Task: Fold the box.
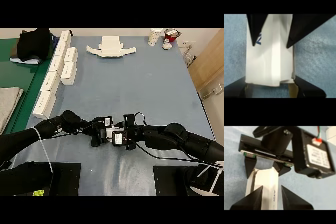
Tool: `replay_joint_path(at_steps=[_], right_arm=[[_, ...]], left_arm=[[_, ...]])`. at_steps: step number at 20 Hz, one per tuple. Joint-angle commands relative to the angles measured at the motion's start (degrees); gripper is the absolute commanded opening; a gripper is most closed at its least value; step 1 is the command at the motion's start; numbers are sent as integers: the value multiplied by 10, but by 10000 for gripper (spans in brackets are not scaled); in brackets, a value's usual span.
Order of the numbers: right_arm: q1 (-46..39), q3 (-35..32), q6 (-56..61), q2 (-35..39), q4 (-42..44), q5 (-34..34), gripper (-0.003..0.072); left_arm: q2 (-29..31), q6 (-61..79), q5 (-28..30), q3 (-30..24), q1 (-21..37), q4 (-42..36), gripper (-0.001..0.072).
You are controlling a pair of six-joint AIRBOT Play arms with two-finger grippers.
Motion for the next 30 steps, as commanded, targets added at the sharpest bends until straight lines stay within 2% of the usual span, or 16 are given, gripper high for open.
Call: replay_joint_path(at_steps=[1,3,4,7,9,16,20,21,22,23,30], right_arm=[[0,1,23,0,-18,7,343],[0,1,26,-8,-18,7,332],[0,1,32,-14,-17,5,283],[0,1,43,-19,-13,-8,272],[0,1,42,-19,1,-23,225],[3,0,42,-25,20,-30,225],[5,0,42,-25,19,-30,245],[5,1,42,-24,20,-30,277],[5,1,42,-24,20,-30,441],[5,1,42,-23,19,-30,460],[5,1,42,-8,20,-30,459]], left_arm=[[0,0,0,0,0,0,520],[0,0,0,0,0,0,520],[0,0,0,0,0,0,520],[0,0,0,0,0,0,520],[0,0,0,0,0,0,520],[0,0,0,0,0,0,520],[0,0,0,0,0,0,520],[0,0,0,0,0,0,520],[0,0,0,0,0,0,520],[0,0,0,0,0,0,520],[0,0,0,0,0,0,520]])
